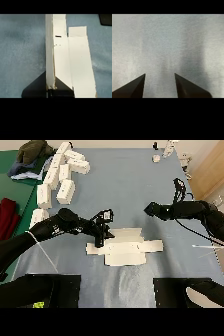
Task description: Fold the box.
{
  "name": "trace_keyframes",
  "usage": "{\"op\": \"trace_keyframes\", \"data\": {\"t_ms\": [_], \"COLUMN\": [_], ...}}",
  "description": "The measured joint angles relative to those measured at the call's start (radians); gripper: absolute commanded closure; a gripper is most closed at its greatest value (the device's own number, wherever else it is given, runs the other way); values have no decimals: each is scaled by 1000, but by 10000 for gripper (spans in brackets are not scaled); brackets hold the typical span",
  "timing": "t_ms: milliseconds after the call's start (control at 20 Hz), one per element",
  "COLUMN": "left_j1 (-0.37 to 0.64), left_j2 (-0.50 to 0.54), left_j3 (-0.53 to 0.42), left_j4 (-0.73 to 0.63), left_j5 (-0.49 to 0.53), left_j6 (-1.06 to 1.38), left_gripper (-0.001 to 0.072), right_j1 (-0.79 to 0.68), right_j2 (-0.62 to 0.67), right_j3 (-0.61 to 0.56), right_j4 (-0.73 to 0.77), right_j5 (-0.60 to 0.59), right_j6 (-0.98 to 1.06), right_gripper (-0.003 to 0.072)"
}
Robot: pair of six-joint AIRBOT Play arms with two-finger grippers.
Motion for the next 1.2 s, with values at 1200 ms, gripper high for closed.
{"op": "trace_keyframes", "data": {"t_ms": [1200], "left_j1": [-193], "left_j2": [198], "left_j3": [-200], "left_j4": [-31], "left_j5": [410], "left_j6": [153], "left_gripper": [700], "right_j1": [0], "right_j2": [0], "right_j3": [0], "right_j4": [6], "right_j5": [-1], "right_j6": [0], "right_gripper": [118]}}
